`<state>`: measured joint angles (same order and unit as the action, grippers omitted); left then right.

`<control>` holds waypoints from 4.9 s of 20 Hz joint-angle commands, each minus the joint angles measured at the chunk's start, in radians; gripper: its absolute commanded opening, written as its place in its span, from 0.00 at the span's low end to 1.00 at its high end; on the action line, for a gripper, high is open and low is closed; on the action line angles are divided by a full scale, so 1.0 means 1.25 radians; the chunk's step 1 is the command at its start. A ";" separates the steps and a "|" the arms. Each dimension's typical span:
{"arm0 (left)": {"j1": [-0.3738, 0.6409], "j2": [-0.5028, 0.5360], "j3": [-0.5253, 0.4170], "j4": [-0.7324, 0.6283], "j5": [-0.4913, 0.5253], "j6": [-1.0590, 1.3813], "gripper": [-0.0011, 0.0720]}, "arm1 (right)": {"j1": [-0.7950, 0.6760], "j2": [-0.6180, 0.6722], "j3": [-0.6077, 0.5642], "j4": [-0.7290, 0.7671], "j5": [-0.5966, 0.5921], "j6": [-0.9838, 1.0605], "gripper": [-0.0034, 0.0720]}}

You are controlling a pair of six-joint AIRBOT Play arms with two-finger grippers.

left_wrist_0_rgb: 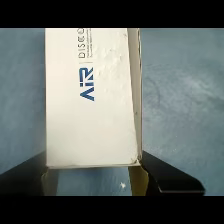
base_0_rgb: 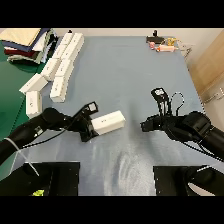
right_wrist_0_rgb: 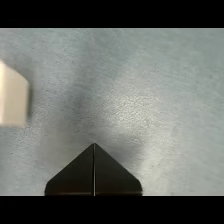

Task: Fold the box.

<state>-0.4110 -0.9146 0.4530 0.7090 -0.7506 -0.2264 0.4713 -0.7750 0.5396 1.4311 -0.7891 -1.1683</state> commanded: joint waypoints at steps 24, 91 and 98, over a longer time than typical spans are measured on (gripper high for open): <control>0.715 0.060 -0.013 0.217 -0.041 -0.229 0.71 | -0.009 -0.069 0.001 -0.032 0.038 0.015 0.05; 0.134 -0.013 0.362 0.208 -0.245 -0.824 0.03 | -0.007 -0.332 0.621 0.205 -0.251 -0.176 0.05; 0.134 -0.026 0.362 0.208 -0.230 -0.824 0.03 | -0.007 -0.332 0.621 0.205 -0.252 -0.176 0.05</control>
<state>-0.2386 -0.9375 0.9016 0.9695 -1.0519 -1.2568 0.4622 -1.1892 1.3151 1.6871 -1.1011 -1.3888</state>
